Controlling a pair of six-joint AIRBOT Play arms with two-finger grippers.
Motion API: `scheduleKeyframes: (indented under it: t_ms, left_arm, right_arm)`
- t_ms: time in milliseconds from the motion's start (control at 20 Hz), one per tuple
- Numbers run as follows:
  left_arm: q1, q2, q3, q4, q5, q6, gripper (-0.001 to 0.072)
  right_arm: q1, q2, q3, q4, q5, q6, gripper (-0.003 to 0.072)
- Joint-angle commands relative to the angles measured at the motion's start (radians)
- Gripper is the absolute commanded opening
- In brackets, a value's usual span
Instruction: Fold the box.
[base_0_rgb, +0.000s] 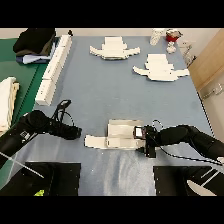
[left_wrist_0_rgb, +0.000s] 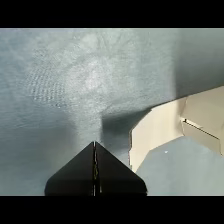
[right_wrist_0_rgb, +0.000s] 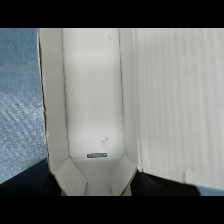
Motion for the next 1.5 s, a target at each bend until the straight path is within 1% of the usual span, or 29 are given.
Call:
scheduleKeyframes:
  t_ms: [0, 100, 200, 300, 350, 750, 900, 1150, 1200, 1250, 1300, 1450]
  left_arm:
    - [-0.067, -0.082, -0.041, -0.142, 0.053, 0.041, 0.0014]
    - [-0.148, -0.122, -0.043, -0.179, 0.097, 0.043, 0.0014]
    - [-0.225, -0.137, -0.043, -0.227, 0.145, 0.043, 0.0014]
    - [-0.276, -0.136, -0.041, -0.277, 0.173, 0.045, 0.0014]
    - [-0.288, -0.136, -0.035, -0.29, 0.169, 0.056, 0.0014]
    - [-0.288, -0.118, 0.062, -0.299, 0.076, 0.058, 0.0015]
    - [-0.288, -0.118, 0.08, -0.307, 0.074, 0.05, 0.0016]
    - [-0.288, -0.119, 0.08, -0.349, 0.074, 0.056, 0.0018]
    - [-0.288, -0.119, 0.08, -0.362, 0.075, 0.067, 0.0066]
    - [-0.288, -0.119, 0.08, -0.369, 0.075, 0.068, 0.0343]
    - [-0.288, -0.119, 0.08, -0.369, 0.077, 0.068, 0.0444]
    - [-0.288, -0.119, 0.08, -0.369, 0.08, 0.068, 0.0444]
  right_arm:
    - [0.0, 0.0, 0.0, 0.0, 0.0, 0.0, 0.0448]
    - [0.0, 0.0, 0.0, 0.0, 0.0, 0.0, 0.0448]
    - [0.0, 0.0, 0.0, 0.0, 0.0, 0.0, 0.0449]
    - [0.0, 0.0, 0.0, 0.0, 0.0, 0.0, 0.0448]
    - [0.0, 0.0, 0.0, 0.0, 0.0, 0.0, 0.0448]
    - [0.0, 0.0, 0.0, 0.0, 0.0, 0.0, 0.0449]
    - [0.0, 0.0, 0.0, 0.0, 0.0, 0.0, 0.0448]
    - [0.0, 0.0, 0.0, 0.0, 0.0, 0.0, 0.0448]
    - [0.0, 0.0, 0.0, 0.0, 0.0, 0.0, 0.0448]
    - [0.0, 0.0, 0.0, 0.0, 0.0, 0.0, 0.0448]
    - [0.0, 0.0, 0.0, 0.0, 0.0, 0.0, 0.0448]
    - [0.0, 0.0, 0.0, 0.0, 0.0, 0.0, 0.0448]
